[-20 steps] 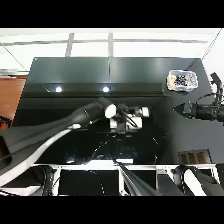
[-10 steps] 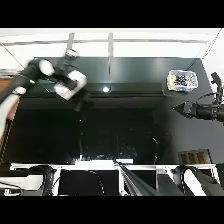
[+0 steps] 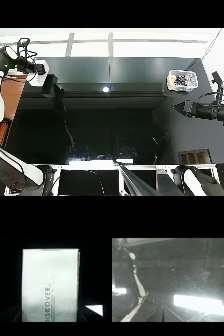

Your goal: Fold the box and place the chain.

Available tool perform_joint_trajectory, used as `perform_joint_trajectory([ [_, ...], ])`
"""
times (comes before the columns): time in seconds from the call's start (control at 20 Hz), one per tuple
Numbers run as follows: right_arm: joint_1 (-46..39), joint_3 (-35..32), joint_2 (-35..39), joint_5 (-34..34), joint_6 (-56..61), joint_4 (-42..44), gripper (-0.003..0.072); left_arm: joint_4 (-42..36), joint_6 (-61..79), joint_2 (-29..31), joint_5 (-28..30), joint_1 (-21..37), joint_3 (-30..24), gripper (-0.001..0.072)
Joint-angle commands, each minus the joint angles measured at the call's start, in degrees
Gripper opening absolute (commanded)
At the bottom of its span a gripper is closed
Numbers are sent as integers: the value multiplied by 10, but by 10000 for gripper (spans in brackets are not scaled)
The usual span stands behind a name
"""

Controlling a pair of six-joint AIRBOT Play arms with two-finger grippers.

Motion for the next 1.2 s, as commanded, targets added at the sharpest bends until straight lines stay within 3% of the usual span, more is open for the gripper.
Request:
perform_joint_trajectory([
  [0.0, 5, 0, 0, -2, 0, 12, 19, 13, -9, -78, 2, 13, 81, 296],
  [0.1, 13, 0, 0, -9, 0, 13, 19, 16, -9, -84, 5, 13, 86, 296],
  [0.15, 17, 0, 0, -9, 0, 13, 19, 19, -9, -82, 1, 13, 91, 362],
  [0.2, 20, 1, 0, -10, 0, 12, 19, 33, -9, -81, -15, 12, 103, 709],
  [0.35, 20, 1, 0, -10, 0, 12, 19, 85, -12, -55, -92, 4, 140, 710],
  [0.6, 20, 12, 0, -11, -7, 12, 19, 87, -95, 60, -230, -6, 139, 698],
  [0.65, 20, 14, 0, -13, -18, 11, 19, 84, -122, 83, -265, -9, 134, 655],
  [0.75, 20, 15, 0, -19, -34, 5, 18, 70, -136, 137, -304, -19, 100, 365],
  [0.85, 20, 15, 0, -32, -39, 1, 19, 41, -136, 193, -307, -35, 45, 42],
  [0.95, 20, 16, 0, -46, -57, 0, 19, 2, -136, 246, -287, -56, -17, 31],
  [1.15, 20, 34, 0, -76, -62, -33, 18, -49, -134, 371, -167, -121, -194, 31],
])
